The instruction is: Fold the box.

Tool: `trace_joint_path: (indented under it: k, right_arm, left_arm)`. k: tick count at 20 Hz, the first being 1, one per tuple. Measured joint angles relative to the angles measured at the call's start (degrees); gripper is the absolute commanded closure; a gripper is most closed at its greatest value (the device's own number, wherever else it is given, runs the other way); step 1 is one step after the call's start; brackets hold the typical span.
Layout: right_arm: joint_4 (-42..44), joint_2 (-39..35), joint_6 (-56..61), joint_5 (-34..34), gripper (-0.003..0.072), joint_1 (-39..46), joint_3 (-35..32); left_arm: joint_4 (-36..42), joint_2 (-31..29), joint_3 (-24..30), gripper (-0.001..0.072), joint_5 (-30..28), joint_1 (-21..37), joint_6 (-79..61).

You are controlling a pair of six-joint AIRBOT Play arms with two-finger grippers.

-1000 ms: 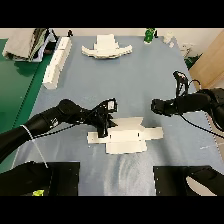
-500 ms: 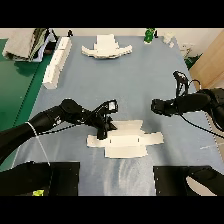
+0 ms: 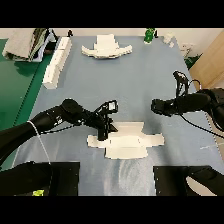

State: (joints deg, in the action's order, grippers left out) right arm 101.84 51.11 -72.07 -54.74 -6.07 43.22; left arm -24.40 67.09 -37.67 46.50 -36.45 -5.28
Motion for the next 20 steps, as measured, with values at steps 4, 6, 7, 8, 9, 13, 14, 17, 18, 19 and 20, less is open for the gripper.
trace_joint_path:
  k: [4, 6, 7, 8, 9, 13, 14, 17, 18, 19, 20]
  right_arm:
    - [0.0, 0.0, 0.0, 0.0, 0.0471, 0.0, 0.0]
    - [0.0, 0.0, 0.0, -0.11, 0.0481, 0.0, 0.0]
    - [0.0, 0.0, 0.0, -0.17, 0.0481, 0.0, 0.0]
    - [0.0, 0.0, 0.0, -0.22, 0.0481, 0.0, 0.0]
    - [0.0, 0.0, 0.0, -0.28, 0.0481, 0.0, 0.0]
    - [0.0, -0.02, -0.35, -1.29, 0.0681, 0.0, 0.0]
    - [0.0, -0.07, -0.7, -1.66, 0.0681, 0.0, 0.0]
    - [0.0, -0.11, -1.6, -3.13, 0.0681, 0.0, 0.0]
    - [0.0, -0.13, -1.81, -3.39, 0.0681, 0.0, 0.0]
    - [0.0, -0.11, -1.97, -3.65, 0.0681, 0.0, 0.0]
    - [0.0, -0.13, -2.1, -3.8, 0.0681, 0.0, 0.0]
  left_arm:
    - [-0.63, 0.07, 0.04, 0.0696, 0.85, 0.0, 2.49]
    - [-0.85, 0.09, 0.04, 0.0696, 0.83, 0.0, 3.02]
    - [-0.92, 0.09, 0.04, 0.0696, 0.76, 0.0, 3.26]
    - [-1.01, 0.09, 0.04, 0.0696, 0.66, 0.0, 3.41]
    - [-1.05, 0.09, 0.04, 0.0696, 0.5, 0.0, 3.45]
    - [-1.16, 0.59, 0.02, 0.0696, 0.39, 0.0, 3.78]
    - [-1.18, 0.7, -0.02, 0.0696, 0.35, 0.0, 3.8]
    - [-1.14, 1.09, -0.02, 0.0696, 0.33, 0.0, 3.82]
    - [-1.14, 1.27, -0.04, 0.0696, 0.35, 0.0, 3.82]
    - [-1.11, 1.46, -0.15, 0.0696, 0.31, 0.0, 3.82]
    - [-1.11, 1.64, -0.13, 0.0696, 0.2, 0.0, 3.85]
